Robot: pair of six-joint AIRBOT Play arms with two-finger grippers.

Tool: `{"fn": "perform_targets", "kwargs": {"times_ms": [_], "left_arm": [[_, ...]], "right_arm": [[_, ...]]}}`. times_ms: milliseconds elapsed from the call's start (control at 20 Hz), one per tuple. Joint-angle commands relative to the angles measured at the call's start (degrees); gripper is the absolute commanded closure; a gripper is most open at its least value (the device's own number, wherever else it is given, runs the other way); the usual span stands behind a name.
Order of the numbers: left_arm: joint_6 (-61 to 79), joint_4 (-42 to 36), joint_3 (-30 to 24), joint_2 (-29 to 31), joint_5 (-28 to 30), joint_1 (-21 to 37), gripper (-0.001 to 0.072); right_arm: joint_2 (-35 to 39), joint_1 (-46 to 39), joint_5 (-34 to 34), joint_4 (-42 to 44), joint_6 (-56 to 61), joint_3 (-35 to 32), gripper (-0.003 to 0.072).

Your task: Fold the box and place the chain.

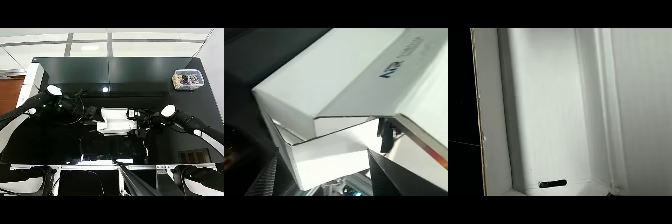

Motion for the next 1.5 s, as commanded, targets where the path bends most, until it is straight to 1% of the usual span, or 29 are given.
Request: {"fn": "perform_targets", "kwargs": {"times_ms": [0, 50, 100, 300, 350, 550, 650, 750, 800, 850, 1050, 1150, 1450], "left_arm": [[-6.47, 5.6, 2.91, 0.22, 1.44, -3.02, 0.0102], [-6.49, 5.62, 3.52, 0.22, 1.44, -3.98, 0.015], [-6.67, 6.14, 4.13, 0.22, 1.2, -4.92, 0.0169], [-14.19, 14.47, 7.54, 0.22, 1.57, -9.35, 0.017], [-15.56, 15.54, 8.26, 0.22, 1.81, -10.12, 0.017], [-19.56, 16.06, 10.4, 0.22, 4.09, -12.09, 0.0171], [-20.52, 16.31, 11.5, 0.22, 4.35, -13.03, 0.0171], [-23.54, 19.28, 12.39, 0.22, 4.37, -13.79, 0.0173], [-26.03, 22.03, 12.7, 0.22, 4.35, -14.32, 0.0202], [-27.54, 23.87, 12.94, 0.22, 4.28, -14.73, 0.0215], [-30.71, 25.9, 13.05, 0.22, 5.99, -17.4, 0.0216], [-34.03, 29.68, 13.05, 0.22, 7.15, -19.34, 0.0217], [-45.9, 44.3, 13.05, 0.2, 8.59, -25.46, 0.0217]], "right_arm": [[-0.04, 0.04, 0.0, 0.02, 0.02, 0.0, 0.0432], [-0.04, 0.04, -0.02, 0.02, 0.02, 0.0, 0.0432], [-0.04, 0.04, -0.02, 0.02, 0.02, 0.0, 0.0432], [-0.04, 0.04, -0.02, 0.02, 0.02, 0.0, 0.0432], [-0.04, 0.04, -0.02, 0.02, 0.02, 0.0, 0.0432], [-0.04, 0.04, -0.07, 0.04, 0.02, 0.0, 0.0432], [-0.04, 0.04, -0.09, 0.04, 0.04, 0.0, 0.0432], [-0.04, 0.04, -0.11, 0.04, 0.07, 0.0, 0.0432], [-0.04, 0.04, -0.11, 0.04, 0.07, 0.0, 0.0432], [-0.04, 0.04, -0.11, 0.04, 0.07, 0.0, 0.0432], [-0.04, 0.04, -0.17, 0.04, 0.11, 0.0, 0.0432], [-0.04, 0.04, -0.17, 0.04, 0.13, 0.0, 0.0432], [-0.04, 0.04, -0.2, 0.04, 0.17, 0.0, 0.0432]]}}
